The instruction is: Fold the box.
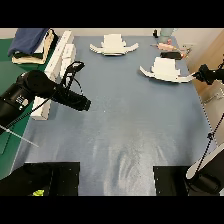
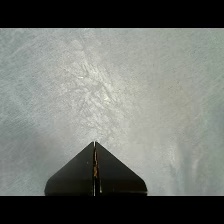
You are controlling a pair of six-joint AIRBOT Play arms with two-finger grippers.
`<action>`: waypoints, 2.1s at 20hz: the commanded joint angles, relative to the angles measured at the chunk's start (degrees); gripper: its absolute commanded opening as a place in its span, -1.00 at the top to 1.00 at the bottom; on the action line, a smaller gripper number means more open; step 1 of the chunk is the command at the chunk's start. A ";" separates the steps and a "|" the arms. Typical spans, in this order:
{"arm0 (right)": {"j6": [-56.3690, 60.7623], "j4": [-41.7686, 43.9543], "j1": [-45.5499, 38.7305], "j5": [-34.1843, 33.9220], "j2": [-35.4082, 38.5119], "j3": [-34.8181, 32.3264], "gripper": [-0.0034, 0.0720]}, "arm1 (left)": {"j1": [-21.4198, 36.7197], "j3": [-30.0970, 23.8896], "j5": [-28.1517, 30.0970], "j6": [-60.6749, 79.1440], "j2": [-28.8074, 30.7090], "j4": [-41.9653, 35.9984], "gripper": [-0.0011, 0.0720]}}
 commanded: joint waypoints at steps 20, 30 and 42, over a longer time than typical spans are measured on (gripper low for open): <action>5.46 4.20 21.09 -12.00 72.26 -87.58 0.91 | 0.07 -0.02 0.02 0.02 0.04 0.00 0.93; 19.45 -7.17 26.58 -8.48 82.64 -96.15 -0.02 | 0.07 -0.02 0.02 0.02 0.04 0.00 0.93; 3.89 -5.31 24.65 8.11 55.47 -81.05 0.17 | 0.07 -0.02 1.97 0.02 0.04 -0.04 0.93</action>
